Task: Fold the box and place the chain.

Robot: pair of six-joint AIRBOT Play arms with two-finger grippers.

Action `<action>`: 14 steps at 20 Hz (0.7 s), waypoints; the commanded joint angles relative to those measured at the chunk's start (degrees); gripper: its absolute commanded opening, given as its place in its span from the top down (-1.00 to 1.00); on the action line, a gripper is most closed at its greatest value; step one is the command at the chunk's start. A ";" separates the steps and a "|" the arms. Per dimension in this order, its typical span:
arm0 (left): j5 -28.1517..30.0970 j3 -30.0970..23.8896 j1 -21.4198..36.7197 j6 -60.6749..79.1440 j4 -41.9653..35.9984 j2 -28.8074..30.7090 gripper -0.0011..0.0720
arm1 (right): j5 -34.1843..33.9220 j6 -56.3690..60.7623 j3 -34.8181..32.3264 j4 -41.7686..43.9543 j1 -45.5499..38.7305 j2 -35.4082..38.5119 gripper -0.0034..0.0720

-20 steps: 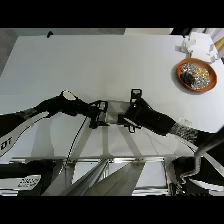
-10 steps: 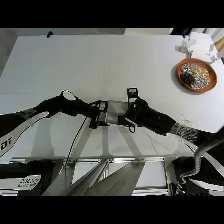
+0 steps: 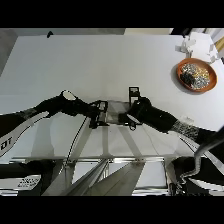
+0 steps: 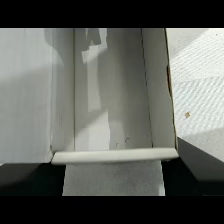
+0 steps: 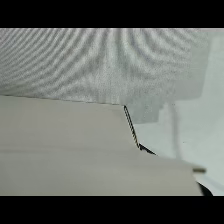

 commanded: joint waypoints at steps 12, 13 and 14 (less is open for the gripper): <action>0.02 0.02 0.02 0.04 0.02 -0.02 0.22 | 1.42 1.57 -1.01 1.31 -1.49 -0.02 0.86; 0.02 0.02 0.02 0.04 0.02 -0.02 0.22 | 1.38 1.57 -1.01 1.31 -1.49 -0.02 0.86; 0.00 0.02 0.02 0.04 0.02 -0.02 0.22 | 1.36 1.60 -1.01 1.31 -1.49 -0.02 0.86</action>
